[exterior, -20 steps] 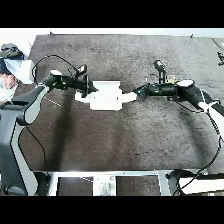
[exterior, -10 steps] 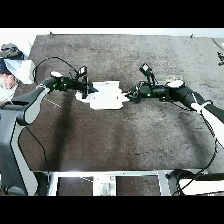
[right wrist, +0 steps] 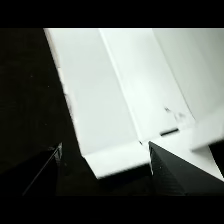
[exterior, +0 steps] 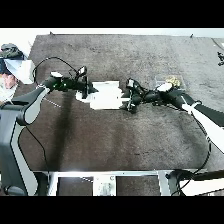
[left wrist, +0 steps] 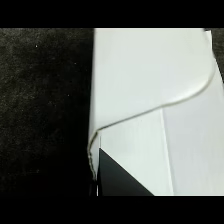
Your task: Fold the box and place the chain.
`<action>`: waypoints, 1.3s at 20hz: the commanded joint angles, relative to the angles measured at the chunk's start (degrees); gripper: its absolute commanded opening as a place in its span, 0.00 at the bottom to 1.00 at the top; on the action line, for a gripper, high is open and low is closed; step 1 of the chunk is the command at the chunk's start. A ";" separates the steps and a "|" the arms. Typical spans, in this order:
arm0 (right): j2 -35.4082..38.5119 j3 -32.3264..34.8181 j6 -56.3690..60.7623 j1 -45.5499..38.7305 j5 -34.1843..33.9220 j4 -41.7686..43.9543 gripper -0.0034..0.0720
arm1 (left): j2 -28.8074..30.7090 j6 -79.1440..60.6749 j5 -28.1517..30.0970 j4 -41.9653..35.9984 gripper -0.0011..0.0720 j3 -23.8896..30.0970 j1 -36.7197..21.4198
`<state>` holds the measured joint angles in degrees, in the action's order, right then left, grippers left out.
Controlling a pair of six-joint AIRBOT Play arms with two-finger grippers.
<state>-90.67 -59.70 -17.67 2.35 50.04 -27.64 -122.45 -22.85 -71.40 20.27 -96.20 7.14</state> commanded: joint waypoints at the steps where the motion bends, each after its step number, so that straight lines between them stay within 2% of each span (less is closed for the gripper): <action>1: -1.57 -0.04 -5.97 3.19 -2.49 -0.76 0.84 | 0.00 0.11 0.04 0.02 0.03 0.02 0.02; 7: -3.02 -0.04 -6.75 4.96 -8.44 -3.69 0.84 | 0.00 0.11 0.04 0.02 0.03 0.02 0.02; 10: -3.04 -0.04 -6.67 7.63 -14.62 -6.56 0.84 | 0.00 0.11 0.07 0.02 0.03 0.02 0.02; 15: -1.99 -0.04 -4.15 8.15 -22.01 -6.45 0.84 | 0.00 0.11 0.07 0.02 0.03 0.02 0.02; 18: 0.48 -0.07 -4.22 8.00 -22.10 -4.55 0.84 | 0.00 0.11 0.07 0.02 0.03 0.02 0.02; 23: 0.48 -1.03 -4.98 5.11 -21.94 -3.58 0.84 | 0.00 0.11 0.04 0.00 0.03 0.02 0.02; 26: -2.56 -5.03 -8.68 4.00 -16.76 0.44 0.84 | 0.00 0.11 0.07 0.00 0.03 0.02 0.02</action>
<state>-91.48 -62.06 -23.77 7.49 29.58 -30.06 -122.45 -22.72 -71.35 20.29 -96.20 7.14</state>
